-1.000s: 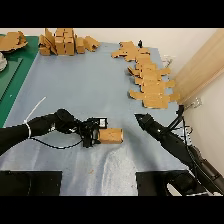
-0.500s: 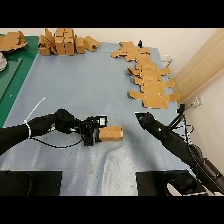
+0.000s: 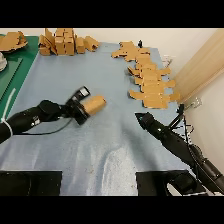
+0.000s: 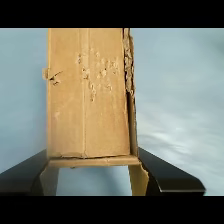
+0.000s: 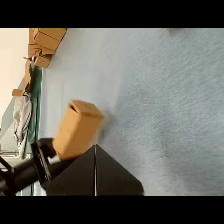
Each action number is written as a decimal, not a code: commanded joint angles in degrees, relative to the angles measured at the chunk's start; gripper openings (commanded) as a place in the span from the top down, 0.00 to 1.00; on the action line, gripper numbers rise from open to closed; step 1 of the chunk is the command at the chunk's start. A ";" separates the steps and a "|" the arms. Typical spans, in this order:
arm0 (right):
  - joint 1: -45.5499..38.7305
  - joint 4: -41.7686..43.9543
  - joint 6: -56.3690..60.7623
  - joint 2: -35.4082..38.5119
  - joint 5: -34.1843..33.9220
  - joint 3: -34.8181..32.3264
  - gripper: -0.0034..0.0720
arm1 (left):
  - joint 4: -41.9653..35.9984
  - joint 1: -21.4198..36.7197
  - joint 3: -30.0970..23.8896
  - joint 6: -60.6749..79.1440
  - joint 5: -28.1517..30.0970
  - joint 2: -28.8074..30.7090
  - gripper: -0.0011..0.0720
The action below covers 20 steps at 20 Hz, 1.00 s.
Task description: Fold the box.
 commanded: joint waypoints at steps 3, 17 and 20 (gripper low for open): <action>0.00 0.04 0.07 -0.02 0.00 0.07 0.95 | 1.90 22.21 9.75 -6.25 3.82 -7.10 0.27; 0.00 0.04 1.09 -0.13 0.02 0.07 0.95 | 4.52 34.27 55.74 -24.13 -7.04 -43.91 0.27; 0.00 0.04 1.09 -0.13 0.00 0.07 0.95 | 6.71 34.29 55.71 -24.09 -6.05 -45.51 0.26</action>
